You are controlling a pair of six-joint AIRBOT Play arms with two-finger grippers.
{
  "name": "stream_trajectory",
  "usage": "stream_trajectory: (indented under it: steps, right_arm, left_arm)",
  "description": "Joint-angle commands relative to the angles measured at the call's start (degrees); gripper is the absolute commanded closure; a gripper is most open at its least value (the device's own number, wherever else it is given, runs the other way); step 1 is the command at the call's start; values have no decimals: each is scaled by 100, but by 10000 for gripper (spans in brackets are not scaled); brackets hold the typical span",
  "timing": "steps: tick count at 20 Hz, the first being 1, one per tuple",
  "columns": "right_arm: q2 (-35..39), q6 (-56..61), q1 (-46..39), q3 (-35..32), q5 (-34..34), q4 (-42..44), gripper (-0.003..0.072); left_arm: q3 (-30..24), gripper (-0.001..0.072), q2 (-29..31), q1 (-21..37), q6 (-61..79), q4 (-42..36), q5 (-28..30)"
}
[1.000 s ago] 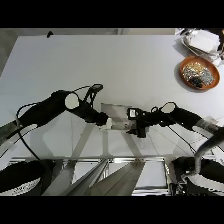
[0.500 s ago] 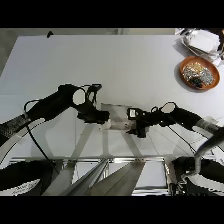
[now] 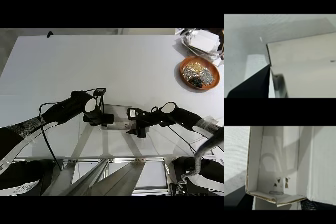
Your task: Fold the box and place the chain.
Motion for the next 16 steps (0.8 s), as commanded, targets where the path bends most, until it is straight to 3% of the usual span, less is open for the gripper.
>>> stream_trajectory:
  steps: [1,5,7,9,11,12,14,16]
  right_arm:
    - [4,2,-2,4,0,4,307]
    - [4,4,-2,4,0,2,307]
    - [4,2,-2,4,0,2,307]
    - [4,4,-2,4,0,2,307]
    - [4,2,-2,4,0,2,307]
    - [4,4,-2,4,2,2,307]
    - [4,4,-2,4,2,2,307]
    - [4,4,-2,4,0,2,307]
  left_arm:
    - [7,444,-35,-50,-420,334,66]
    - [4,452,-37,-63,-603,481,31]
    - [4,515,-52,-131,-605,595,2]
    - [4,521,-105,-219,-608,651,-59]
    - [4,687,-162,-275,-608,671,-122]
    - [4,706,-186,-304,-605,671,-149]
    - [2,703,-214,-334,-605,675,-223]
    - [4,615,-214,-337,-605,673,-225]
